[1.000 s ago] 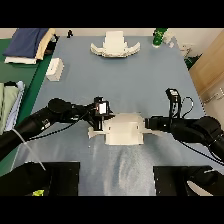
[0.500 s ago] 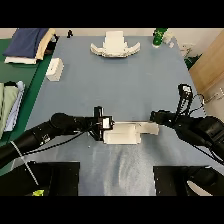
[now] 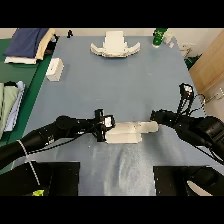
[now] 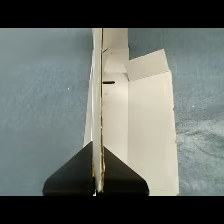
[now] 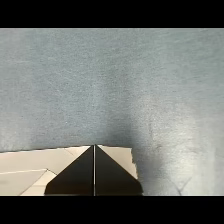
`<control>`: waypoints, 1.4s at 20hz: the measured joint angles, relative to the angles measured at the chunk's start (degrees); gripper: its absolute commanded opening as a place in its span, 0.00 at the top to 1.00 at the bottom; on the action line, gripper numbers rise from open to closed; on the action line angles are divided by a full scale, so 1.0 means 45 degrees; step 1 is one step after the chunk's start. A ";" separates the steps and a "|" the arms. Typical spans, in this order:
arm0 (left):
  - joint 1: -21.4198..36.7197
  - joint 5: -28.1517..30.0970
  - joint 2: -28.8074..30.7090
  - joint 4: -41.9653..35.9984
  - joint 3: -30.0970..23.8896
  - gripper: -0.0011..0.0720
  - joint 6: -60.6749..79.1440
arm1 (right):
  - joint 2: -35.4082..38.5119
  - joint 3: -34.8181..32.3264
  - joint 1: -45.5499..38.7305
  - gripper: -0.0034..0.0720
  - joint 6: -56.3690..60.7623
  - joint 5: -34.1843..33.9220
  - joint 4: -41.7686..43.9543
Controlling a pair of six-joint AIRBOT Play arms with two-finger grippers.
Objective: Fold the box.
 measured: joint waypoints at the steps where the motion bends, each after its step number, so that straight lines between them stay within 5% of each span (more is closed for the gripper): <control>1: 0.0267 -0.0277 -0.0015 0.0000 0.0194 0.97 -0.0034 | -0.0005 0.0000 0.0000 0.95 0.0019 -0.0015 0.0029; 9: 0.1739 -0.2861 -0.0670 0.0165 0.1030 0.97 -0.0432 | 0.0000 0.0000 0.0024 0.95 0.0034 -0.0039 0.0165; 16: 0.1885 -0.3716 -0.0845 0.2977 0.1753 0.97 -0.2681 | -0.0005 0.0000 0.0024 0.95 0.0034 -0.0044 0.0194; 28: 0.1841 -0.4731 -0.1817 0.2997 0.1948 0.97 -0.4017 | 0.0000 0.0000 0.0024 0.95 0.0029 -0.0049 0.0194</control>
